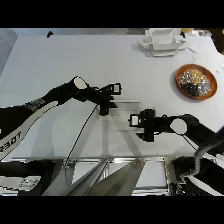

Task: Fold the box and place the chain.

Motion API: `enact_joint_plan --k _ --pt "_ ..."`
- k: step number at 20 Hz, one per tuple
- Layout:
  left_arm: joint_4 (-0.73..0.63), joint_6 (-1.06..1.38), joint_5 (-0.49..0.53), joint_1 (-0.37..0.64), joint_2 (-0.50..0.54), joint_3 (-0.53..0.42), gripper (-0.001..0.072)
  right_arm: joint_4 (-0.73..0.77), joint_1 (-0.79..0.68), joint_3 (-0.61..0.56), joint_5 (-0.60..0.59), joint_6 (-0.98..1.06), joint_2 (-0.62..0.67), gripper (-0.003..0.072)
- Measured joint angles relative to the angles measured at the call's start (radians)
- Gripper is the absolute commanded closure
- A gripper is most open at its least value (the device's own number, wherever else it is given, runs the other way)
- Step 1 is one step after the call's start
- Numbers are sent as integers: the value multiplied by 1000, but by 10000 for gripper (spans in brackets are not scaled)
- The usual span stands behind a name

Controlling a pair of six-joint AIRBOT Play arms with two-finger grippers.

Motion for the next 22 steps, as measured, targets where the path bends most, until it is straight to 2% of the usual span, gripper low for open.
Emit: enact_joint_plan --k 10,17,22 --pt "0 0 0 0 0 0 699 -79 23 -45 -213 -21 -32 -7" --pt "0 0 0 0 0 0 699 -93 21 -9 -218 -22 -13 -7" --pt "-1 -1 0 0 0 0 699 -68 -45 11 -213 -27 -11 -7"
